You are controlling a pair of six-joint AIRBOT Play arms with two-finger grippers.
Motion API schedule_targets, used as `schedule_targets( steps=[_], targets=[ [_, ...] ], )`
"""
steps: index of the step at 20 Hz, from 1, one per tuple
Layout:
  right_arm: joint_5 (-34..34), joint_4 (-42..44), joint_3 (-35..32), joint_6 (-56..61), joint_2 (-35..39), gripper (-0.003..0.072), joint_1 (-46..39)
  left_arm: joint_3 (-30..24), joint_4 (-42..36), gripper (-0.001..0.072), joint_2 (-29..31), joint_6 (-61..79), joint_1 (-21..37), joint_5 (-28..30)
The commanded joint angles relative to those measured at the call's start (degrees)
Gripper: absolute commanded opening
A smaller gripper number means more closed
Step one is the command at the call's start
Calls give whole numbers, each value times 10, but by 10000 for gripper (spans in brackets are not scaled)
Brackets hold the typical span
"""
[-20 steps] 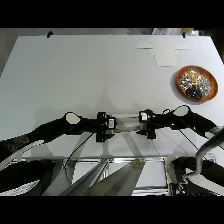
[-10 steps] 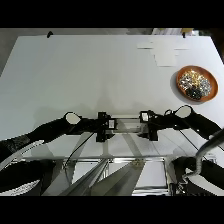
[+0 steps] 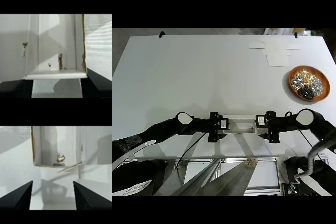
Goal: Fold the box and place the chain.
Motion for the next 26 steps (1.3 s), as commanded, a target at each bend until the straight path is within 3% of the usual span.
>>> schedule_targets(
  steps=[1,2,3,6,8,10,13,15,20,24,26],
  targets=[
    [1,2,1,63,63,377,0,0,1,151,0,2,0,0],
    [3,26,1,71,73,219,0,0,0,151,0,2,0,0],
    [3,49,1,70,78,127,0,0,1,151,0,2,0,0],
    [6,108,1,69,79,17,0,0,0,151,0,2,0,0],
    [-12,196,0,68,76,17,0,0,1,151,0,2,0,0],
    [-82,258,0,69,67,17,0,0,0,151,0,2,0,0],
    [-204,287,0,96,23,17,0,0,0,151,0,2,0,0],
    [-243,282,0,116,-20,17,0,0,0,151,0,2,0,0],
    [-183,279,0,120,-106,17,0,0,1,151,0,2,0,0],
    [-158,277,1,143,-91,17,0,0,1,151,0,2,0,0],
    [-145,231,8,193,-57,17,0,0,1,151,0,2,0,0]
  ],
)
